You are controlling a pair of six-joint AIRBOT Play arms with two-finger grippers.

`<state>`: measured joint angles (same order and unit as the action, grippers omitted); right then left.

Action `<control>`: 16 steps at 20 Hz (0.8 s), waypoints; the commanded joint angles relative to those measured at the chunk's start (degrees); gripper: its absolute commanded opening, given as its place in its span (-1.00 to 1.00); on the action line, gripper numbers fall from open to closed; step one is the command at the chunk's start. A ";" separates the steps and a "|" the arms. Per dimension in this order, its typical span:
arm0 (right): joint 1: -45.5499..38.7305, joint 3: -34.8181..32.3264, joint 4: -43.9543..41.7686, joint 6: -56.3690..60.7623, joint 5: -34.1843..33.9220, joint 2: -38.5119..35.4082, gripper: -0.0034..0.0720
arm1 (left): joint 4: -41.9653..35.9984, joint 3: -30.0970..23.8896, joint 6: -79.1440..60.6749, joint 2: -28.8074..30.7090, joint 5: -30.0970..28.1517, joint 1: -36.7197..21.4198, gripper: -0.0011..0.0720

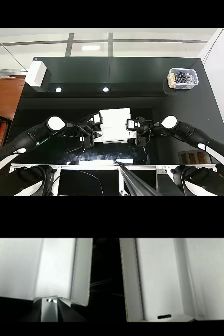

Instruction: Fold the box and place the chain.

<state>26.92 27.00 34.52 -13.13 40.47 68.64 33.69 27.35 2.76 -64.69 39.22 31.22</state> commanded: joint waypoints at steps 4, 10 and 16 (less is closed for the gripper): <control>0.02 -0.04 -0.07 0.31 -0.44 -0.02 0.73 | -1.42 2.19 -0.07 -1.86 -0.20 0.04 -0.34; 0.20 -0.04 0.00 0.37 -0.63 -0.02 0.73 | -2.12 3.19 -3.10 -4.87 0.17 1.51 -0.34; 0.28 -0.04 0.02 0.55 -0.79 0.00 0.73 | -3.10 3.91 -3.28 -5.77 -0.24 2.03 -0.34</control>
<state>27.14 27.00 34.46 -12.62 39.70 68.64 30.87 31.00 -0.27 -70.11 39.13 33.06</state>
